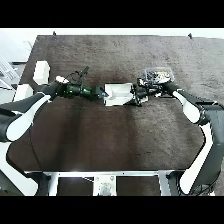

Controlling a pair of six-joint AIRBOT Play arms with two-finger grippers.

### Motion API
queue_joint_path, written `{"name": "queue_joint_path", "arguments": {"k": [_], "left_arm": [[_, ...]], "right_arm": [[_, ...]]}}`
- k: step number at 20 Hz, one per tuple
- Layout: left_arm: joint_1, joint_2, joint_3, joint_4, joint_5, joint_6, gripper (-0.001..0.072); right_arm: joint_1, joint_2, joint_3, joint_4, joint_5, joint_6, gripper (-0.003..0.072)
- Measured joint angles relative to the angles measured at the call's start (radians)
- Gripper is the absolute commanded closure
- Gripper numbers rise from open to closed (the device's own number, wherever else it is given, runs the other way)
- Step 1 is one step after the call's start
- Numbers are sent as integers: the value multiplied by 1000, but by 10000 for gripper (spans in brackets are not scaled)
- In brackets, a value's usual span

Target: Fold the box and place the chain.

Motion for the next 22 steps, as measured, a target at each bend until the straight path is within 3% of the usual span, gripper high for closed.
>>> {"name": "queue_joint_path", "arguments": {"k": [8,16,22], "left_arm": [[-18,0,4,20,19,-117,159],[-72,0,146,340,22,-409,159],[-116,0,199,455,23,-533,159]], "right_arm": [[0,0,0,0,0,0,208],[0,0,0,0,0,0,208],[0,0,0,0,0,0,208]]}}
